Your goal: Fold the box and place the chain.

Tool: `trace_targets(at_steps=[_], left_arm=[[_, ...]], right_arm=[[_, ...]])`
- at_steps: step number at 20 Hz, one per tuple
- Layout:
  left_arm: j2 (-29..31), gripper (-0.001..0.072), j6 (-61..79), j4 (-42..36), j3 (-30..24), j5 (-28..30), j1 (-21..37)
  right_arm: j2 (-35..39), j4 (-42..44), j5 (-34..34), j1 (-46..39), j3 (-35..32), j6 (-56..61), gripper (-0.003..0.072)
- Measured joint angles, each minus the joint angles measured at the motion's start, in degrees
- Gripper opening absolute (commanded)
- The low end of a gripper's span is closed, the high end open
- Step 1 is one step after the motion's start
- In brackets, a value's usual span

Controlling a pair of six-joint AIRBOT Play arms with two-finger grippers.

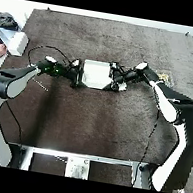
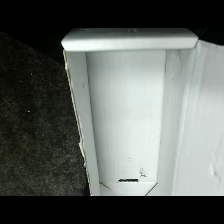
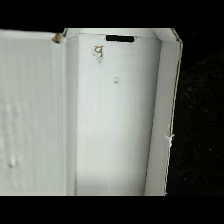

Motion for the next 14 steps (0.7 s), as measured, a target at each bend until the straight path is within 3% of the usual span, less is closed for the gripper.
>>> trace_targets(at_steps=[14], left_arm=[[0.0,0.0474,0.0,0.1,0.0,0.5,0.0]], right_arm=[[0.0,0.0,0.0,0.0,0.0,0.1,0.0431]])
